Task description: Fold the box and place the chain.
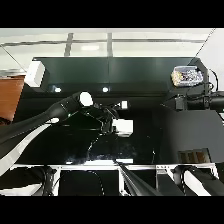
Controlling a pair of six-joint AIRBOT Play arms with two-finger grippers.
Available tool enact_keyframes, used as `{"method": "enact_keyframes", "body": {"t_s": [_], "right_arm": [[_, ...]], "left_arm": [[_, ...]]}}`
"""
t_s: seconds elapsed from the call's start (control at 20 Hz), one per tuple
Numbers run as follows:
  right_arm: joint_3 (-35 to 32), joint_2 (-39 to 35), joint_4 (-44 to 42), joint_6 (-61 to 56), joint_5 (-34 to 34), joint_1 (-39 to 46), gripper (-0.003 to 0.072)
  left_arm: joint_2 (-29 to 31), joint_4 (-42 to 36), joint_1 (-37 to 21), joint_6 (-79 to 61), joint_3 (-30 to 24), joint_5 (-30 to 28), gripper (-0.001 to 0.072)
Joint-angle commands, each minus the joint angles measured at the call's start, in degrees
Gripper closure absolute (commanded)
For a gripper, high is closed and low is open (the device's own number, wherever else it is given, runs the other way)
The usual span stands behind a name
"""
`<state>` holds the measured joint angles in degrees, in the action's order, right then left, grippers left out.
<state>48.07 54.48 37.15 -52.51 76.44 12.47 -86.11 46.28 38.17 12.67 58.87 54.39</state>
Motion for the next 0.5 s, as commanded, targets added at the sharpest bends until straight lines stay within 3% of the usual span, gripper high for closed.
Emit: {"method": "enact_keyframes", "body": {"t_s": [0.0,0.15,0.2,0.25,0.3,0.45], "right_arm": [[0.0,0.0,0.0,0.0,-0.1,0.0,0.0673],[0.0,0.0,0.0,0.0,-0.7,0.0,0.0673],[0.0,0.0,0.0,0.0,-0.7,0.0,0.0673],[0.0,0.0,0.0,0.0,-0.7,0.0,0.0673],[0.0,0.0,0.0,0.0,-0.7,0.0,0.0673],[0.0,0.0,0.0,0.0,-1.0,0.0,0.0673]], "left_arm": [[-0.1,5.8,2.4,0.0,0.1,-3.5,0.0],[-0.1,6.0,5.0,0.0,0.1,-10.8,0.0009],[0.0,6.0,5.4,0.0,0.4,-10.8,0.0113],[0.4,6.2,5.2,1.6,1.1,-10.1,0.0355],[1.3,7.1,4.7,4.5,2.0,-9.9,0.0487],[4.1,11.0,0.2,10.4,5.1,-6.8,0.049]]}}
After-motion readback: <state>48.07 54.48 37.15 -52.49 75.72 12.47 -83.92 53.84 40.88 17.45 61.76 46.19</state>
